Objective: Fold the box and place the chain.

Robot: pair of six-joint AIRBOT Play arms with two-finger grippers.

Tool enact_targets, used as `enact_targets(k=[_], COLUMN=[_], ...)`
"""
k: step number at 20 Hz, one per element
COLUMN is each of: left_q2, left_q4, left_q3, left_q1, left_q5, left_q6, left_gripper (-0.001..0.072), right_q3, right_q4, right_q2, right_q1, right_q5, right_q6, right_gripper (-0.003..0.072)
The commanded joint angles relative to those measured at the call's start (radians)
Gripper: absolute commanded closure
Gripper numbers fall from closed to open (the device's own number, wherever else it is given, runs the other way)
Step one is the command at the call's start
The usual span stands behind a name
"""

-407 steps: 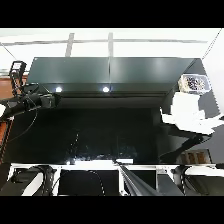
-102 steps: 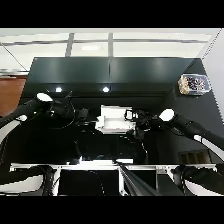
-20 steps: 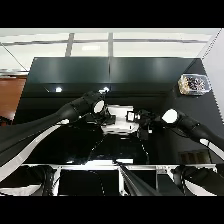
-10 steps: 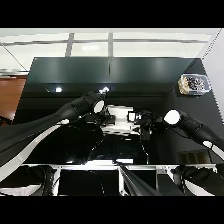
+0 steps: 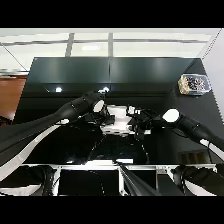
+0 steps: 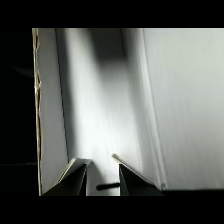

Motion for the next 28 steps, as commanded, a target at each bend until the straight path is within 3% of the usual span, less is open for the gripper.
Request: enact_targets(k=[1, 2, 3, 4, 5, 6, 7, 8, 9, 11, 12, 13, 16, 20, 22, 24, 28], left_q2=[0.000, 0.000, 0.000, 0.000, 0.000, 0.000, 0.000, 0.000, 0.000, 0.000, 0.000, 0.000, -0.001, -0.001, -0.001, -0.001, -0.001], left_q4=[-0.003, -0.003, -0.003, -0.003, -0.003, -0.003, -0.003, -0.003, -0.003, -0.003, -0.003, -0.003, -0.003, -0.003, -0.003, -0.002, -0.003], left_q3=[0.000, 0.000, 0.000, 0.000, 0.000, 0.000, 0.000, 0.000, 0.000, 0.000, 0.000, 0.000, 0.000, 0.000, 0.000, 0.000, 0.000], left_q1=[0.001, 0.001, 0.001, 0.001, 0.001, 0.001, 0.001, 0.001, 0.001, 0.001, 0.001, 0.001, 0.001, 0.001, 0.001, 0.001, 0.001], left_q5=[0.003, 0.003, 0.003, 0.003, 0.003, 0.003, 0.003, 0.003, 0.003, 0.004, 0.004, 0.005, 0.005, 0.004, 0.004, 0.005, 0.005], left_q6=[-0.001, 0.000, 0.000, 0.000, 0.000, -0.001, 0.000, 0.000, 0.000, -0.001, 0.000, -0.001, 0.000, 0.000, -0.001, -0.001, 0.000], left_gripper=[0.0678, 0.0678, 0.0678, 0.0678, 0.0678, 0.0678, 0.0678, 0.0679, 0.0679, 0.0679, 0.0678, 0.0678, 0.0679, 0.0678, 0.0679, 0.0678, 0.0679], right_q3=[0.000, 0.000, 0.000, 0.000, 0.000, 0.000, 0.001, 0.001, 0.001, 0.001, 0.003, 0.011, 0.068, 0.085, 0.056, -0.029, -0.186], right_q4=[0.090, 0.090, 0.090, 0.083, 0.083, 0.082, 0.078, 0.070, 0.060, 0.032, 0.003, -0.040, -0.232, -0.273, -0.265, -0.253, -0.161], right_q2=[-0.045, -0.047, -0.046, -0.046, -0.046, -0.046, -0.046, -0.046, -0.046, -0.038, -0.019, 0.007, 0.115, 0.272, 0.282, 0.278, 0.204], right_q1=[0.023, 0.022, 0.022, 0.022, 0.022, 0.022, 0.022, 0.022, 0.022, 0.018, 0.007, -0.014, -0.150, -0.468, -0.627, -0.736, -0.765], right_q5=[-0.024, -0.024, -0.024, -0.023, -0.023, -0.029, -0.026, -0.021, -0.018, -0.018, 0.006, 0.051, 0.278, 0.541, 0.537, 0.425, 0.366], right_q6=[0.000, 0.000, 0.002, 0.003, 0.006, 0.019, 0.022, 0.027, 0.053, 0.134, 0.198, 0.264, 0.563, 0.710, 0.789, 0.925, 1.024], right_gripper=[0.0462, 0.0464, 0.0536, 0.0558, 0.0514, 0.0312, 0.0336, 0.0457, 0.0511, 0.0511, 0.0645, 0.0668, 0.0669, 0.0668, 0.0668, 0.0669, 0.0669])
